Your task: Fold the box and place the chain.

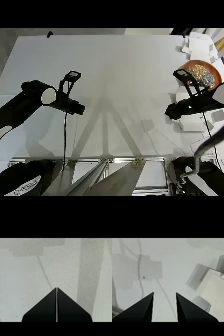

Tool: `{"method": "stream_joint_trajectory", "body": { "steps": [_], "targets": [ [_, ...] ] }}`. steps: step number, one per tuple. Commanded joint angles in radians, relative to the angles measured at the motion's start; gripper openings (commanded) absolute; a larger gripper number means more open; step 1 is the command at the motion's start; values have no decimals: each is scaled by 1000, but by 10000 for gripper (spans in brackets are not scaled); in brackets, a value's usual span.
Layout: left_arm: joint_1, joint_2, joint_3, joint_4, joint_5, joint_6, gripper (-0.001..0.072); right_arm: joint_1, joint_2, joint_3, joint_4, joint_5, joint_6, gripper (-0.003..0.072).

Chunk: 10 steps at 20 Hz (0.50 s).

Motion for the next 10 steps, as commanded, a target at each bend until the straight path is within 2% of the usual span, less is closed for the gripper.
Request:
{"method": "stream_joint_trajectory", "body": {
  "steps": [1, 6, 7, 8, 9, 10],
  "targets": [
    [0, 0, 0, 0, 0, 0, 9, -1, 1, 0, 0, -24, 0, 275],
    [0, 0, 0, 0, 0, 0, 9, -1, 1, 0, 21, -67, 11, 272],
    [0, 0, 0, 0, 0, 0, 9, -1, 1, 0, 19, -81, 16, 243],
    [0, 0, 0, 0, 0, 0, 9, -2, 1, 1, -17, -98, 57, 127],
    [0, 0, 0, 0, 0, 0, 9, -17, 1, 5, -80, -114, 114, 96],
    [0, 0, 0, 0, 0, 0, 9, -61, 0, 11, -130, -128, 150, 108]
  ]
}}
